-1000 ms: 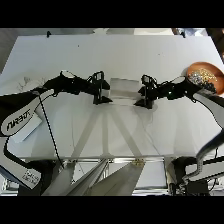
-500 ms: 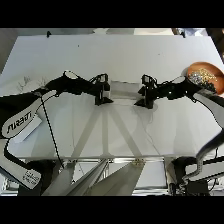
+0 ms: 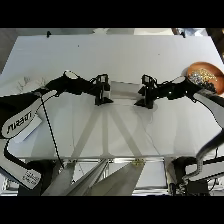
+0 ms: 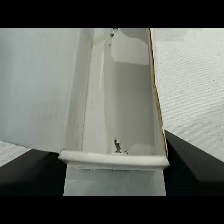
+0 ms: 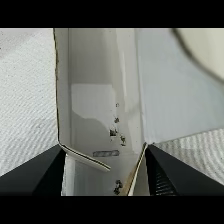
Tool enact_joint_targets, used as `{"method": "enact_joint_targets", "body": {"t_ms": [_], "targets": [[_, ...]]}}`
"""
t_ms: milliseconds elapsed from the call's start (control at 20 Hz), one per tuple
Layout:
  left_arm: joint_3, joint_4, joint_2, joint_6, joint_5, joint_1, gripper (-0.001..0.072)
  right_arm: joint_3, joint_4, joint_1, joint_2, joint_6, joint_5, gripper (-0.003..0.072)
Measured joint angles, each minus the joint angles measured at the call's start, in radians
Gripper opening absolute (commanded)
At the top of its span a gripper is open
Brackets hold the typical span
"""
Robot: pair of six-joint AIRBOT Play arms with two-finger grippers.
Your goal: Fold the box and place the chain.
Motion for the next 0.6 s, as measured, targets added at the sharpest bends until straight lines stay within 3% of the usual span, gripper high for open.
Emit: {"method": "enact_joint_targets", "body": {"t_ms": [250,300,350,400,600], "targets": [[0.0,0.002,0.0,0.0,0.0,0.0,0.0259,0.0,0.0,0.0,0.0,0.0,0.0,0.0334],[0.0,0.002,0.0,0.0,0.0,0.0,0.0238,0.0,0.0,0.0,0.0,0.0,0.0,0.0334],[0.0,0.002,0.0,0.001,0.001,0.0,0.0105,0.0,0.0,0.0,0.0,0.0,0.0,0.0334],[0.0,0.002,0.0,0.001,0.001,0.0,0.0019,0.0,0.0,0.0,0.0,0.0,0.0,0.0334],[0.0,0.002,0.0,0.001,0.001,0.0,0.0017,0.0,0.0,0.0,0.0,0.0,0.0,0.0334]]}}
